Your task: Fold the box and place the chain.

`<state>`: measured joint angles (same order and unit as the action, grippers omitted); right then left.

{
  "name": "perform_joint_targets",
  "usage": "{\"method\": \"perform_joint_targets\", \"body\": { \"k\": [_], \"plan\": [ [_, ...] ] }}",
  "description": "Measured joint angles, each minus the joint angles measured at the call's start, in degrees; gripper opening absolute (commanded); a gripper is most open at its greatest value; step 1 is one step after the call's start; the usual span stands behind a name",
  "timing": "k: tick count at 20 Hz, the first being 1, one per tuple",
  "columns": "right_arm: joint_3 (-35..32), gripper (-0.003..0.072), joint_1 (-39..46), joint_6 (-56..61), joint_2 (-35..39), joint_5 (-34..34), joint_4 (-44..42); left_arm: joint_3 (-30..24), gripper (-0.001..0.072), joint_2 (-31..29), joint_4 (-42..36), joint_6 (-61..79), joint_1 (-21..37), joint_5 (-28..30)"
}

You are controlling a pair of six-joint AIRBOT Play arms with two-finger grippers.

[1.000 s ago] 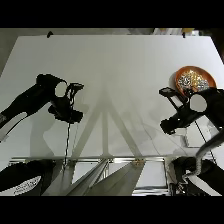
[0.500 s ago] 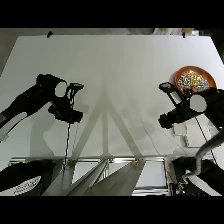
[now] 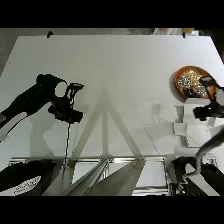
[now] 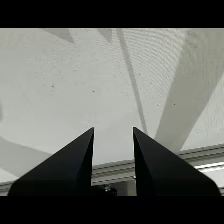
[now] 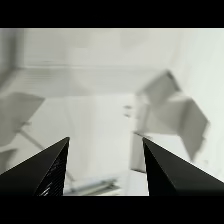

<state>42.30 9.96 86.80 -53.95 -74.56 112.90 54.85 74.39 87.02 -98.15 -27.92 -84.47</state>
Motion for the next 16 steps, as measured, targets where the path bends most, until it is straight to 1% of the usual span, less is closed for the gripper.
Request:
{"method": "perform_joint_targets", "body": {
  "k": [2, 4, 5, 7, 10, 11, 12, 13, 14, 15, 16],
  "plan": [
    [0.00, 0.0550, 7.65, -1.42, -2.05, 1.27, 1.11, 0.00, 0.0273, 0.00, 0.00, 0.00, 0.00, 0.00],
    [0.00, 0.0507, 13.46, -2.36, -4.85, 1.60, 2.93, 0.00, 0.0273, 0.00, 0.00, 0.00, 0.00, 0.00],
    [0.00, 0.0471, 15.67, -2.58, -6.21, 1.90, 3.56, 0.00, 0.0273, 0.00, 0.00, 0.00, 0.00, 0.00],
    [0.00, 0.0460, 18.43, -2.84, -8.22, 2.99, 4.52, 0.00, 0.0273, 0.00, -0.02, 0.00, 0.00, 0.00],
    [0.00, 0.0456, 20.41, -2.16, -11.65, 4.37, 7.37, 0.00, 0.0273, 0.00, 0.00, 0.00, 0.00, 0.00],
    [0.00, 0.0414, 20.76, -1.55, -12.87, 4.50, 8.83, 0.00, 0.0273, 0.00, 0.00, 0.00, 0.00, 0.00],
    [0.00, 0.0337, 20.98, -1.18, -13.90, 4.96, 9.77, 0.00, 0.0273, 0.00, 0.00, 0.00, 0.00, 0.00],
    [0.00, 0.0283, 21.14, -0.83, -14.78, 5.79, 10.40, 0.00, 0.0273, 0.00, 0.00, 0.00, 0.00, 0.00],
    [0.00, 0.0179, 21.27, -0.59, -15.58, 6.64, 10.71, 0.00, 0.0273, 0.00, 0.00, 0.00, 0.00, 0.00],
    [0.00, 0.0016, 21.35, -0.39, -16.35, 7.26, 10.78, 0.00, 0.0273, 0.00, 0.00, 0.00, 0.00, 0.00],
    [0.00, 0.0019, 21.42, -0.20, -16.90, 7.56, 10.84, 0.00, 0.0273, 0.00, 0.00, 0.00, 0.00, 0.00]
  ]
}}
